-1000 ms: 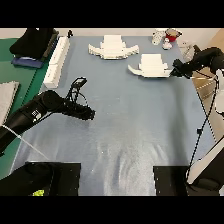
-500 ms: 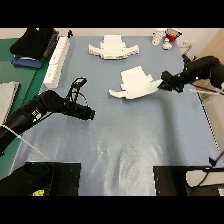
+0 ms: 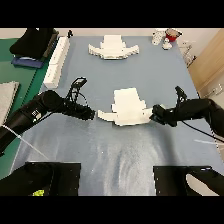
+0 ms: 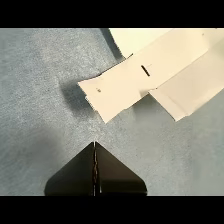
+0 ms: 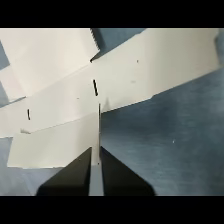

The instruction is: Fold the box.

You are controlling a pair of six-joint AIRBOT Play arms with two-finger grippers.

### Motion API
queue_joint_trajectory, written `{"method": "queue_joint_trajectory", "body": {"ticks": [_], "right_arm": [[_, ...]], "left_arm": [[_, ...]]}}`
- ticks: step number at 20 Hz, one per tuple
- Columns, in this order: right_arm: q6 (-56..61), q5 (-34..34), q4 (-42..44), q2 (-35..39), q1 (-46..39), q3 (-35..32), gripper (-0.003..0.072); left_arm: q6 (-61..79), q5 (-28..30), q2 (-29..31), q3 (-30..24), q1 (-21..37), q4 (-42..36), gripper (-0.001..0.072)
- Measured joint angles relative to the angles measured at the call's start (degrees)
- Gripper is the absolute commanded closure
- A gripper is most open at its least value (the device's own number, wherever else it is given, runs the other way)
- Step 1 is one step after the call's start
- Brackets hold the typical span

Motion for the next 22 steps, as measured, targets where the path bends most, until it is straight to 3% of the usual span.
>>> {"method": "queue_joint_trajectory", "body": {"ticks": [3,5,9,10,13,14,22], "right_arm": [[1.97,0.94,-1.51,1.6,0.9,-1.86,0.0071],[2.12,0.0,-4.24,2.03,1.05,-0.57,-0.0027],[2.47,-7.52,-16.52,1.6,-0.04,7.06,0.0009],[2.73,-9.44,-19.96,0.74,-0.85,9.25,0.0051],[2.05,-13.0,-25.31,-4.61,-5.57,15.72,0.0063],[0.04,-13.6,-24.57,-7.28,-7.63,17.81,0.0124],[-21.84,-20.87,-5.57,-28.63,-18.82,29.09,0.0177]], "left_arm": [[0.0,0.0,0.0,0.0,-0.02,0.02,0.0697],[0.0,0.0,0.0,0.0,-0.02,0.0,0.0697],[0.0,0.0,0.0,0.0,0.0,0.02,0.0697],[0.0,0.0,0.0,0.0,-0.02,0.0,0.0697],[0.0,0.0,0.0,0.0,0.0,0.0,0.0697],[0.0,0.0,0.0,0.0,0.0,0.02,0.0697],[0.0,0.02,0.0,0.0,0.0,0.0,0.0697]]}}
